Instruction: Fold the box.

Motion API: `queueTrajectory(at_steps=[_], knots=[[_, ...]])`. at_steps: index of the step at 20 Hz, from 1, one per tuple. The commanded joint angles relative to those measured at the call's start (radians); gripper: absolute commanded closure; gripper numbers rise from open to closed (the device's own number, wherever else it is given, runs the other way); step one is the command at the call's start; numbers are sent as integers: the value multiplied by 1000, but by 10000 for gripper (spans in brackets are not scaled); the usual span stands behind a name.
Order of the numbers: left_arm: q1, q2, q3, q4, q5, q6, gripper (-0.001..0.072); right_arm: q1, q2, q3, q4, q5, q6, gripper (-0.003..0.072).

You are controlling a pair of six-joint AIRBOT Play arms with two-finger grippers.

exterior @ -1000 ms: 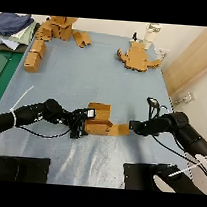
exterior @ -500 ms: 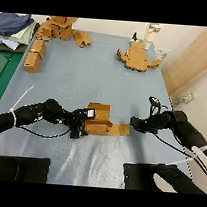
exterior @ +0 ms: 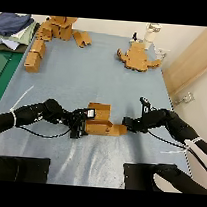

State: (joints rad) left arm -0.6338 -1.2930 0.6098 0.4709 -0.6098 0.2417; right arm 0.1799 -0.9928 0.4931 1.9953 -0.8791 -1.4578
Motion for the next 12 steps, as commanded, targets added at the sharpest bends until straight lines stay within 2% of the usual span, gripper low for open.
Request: queueTrajectory(at_steps=[1,12], knots=[[0,0,0,0,0,0,374,3,-6,0,55,-1,-55,684],[0,0,0,0,0,0,374,3,-6,-13,158,-44,-207,684]])
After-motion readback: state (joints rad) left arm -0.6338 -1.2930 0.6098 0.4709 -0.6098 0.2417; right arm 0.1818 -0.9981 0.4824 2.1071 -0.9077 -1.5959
